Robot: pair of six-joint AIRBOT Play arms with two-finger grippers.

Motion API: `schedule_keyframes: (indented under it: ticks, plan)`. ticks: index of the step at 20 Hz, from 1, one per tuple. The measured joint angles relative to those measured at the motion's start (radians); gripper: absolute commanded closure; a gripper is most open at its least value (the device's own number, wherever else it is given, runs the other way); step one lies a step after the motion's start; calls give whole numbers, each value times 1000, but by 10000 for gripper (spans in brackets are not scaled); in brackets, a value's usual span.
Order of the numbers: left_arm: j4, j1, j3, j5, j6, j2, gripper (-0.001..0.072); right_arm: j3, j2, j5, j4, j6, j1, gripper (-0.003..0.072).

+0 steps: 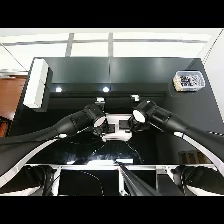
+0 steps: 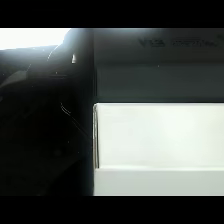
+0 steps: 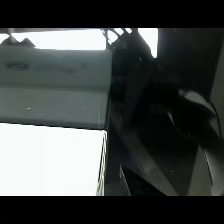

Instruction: Fold the box and place the chain.

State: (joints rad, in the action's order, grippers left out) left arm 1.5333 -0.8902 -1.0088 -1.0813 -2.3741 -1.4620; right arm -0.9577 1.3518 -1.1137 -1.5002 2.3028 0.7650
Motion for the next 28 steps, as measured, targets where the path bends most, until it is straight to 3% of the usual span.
schedule_keyframes:
  ticks: [9,14,17,18,19,24,28]
  plan:
    - [0,0,0,0,0,0,681,0,-291,-63,-74,-152,-45,408]
    - [0,0,0,0,0,0,680,4,-407,-165,-313,-299,-183,408]
    - [0,0,0,0,0,0,681,28,-423,-83,-416,-359,-346,393]
    - [0,0,0,0,0,0,681,39,-420,-28,-438,-371,-417,60]
    - [-1,0,0,0,0,0,681,47,-411,32,-450,-380,-489,-20]
    - [0,0,0,0,0,0,681,-13,-269,283,-427,-403,-791,-18]
    - [0,0,0,0,0,0,681,-260,-21,268,-311,-375,-935,-16]
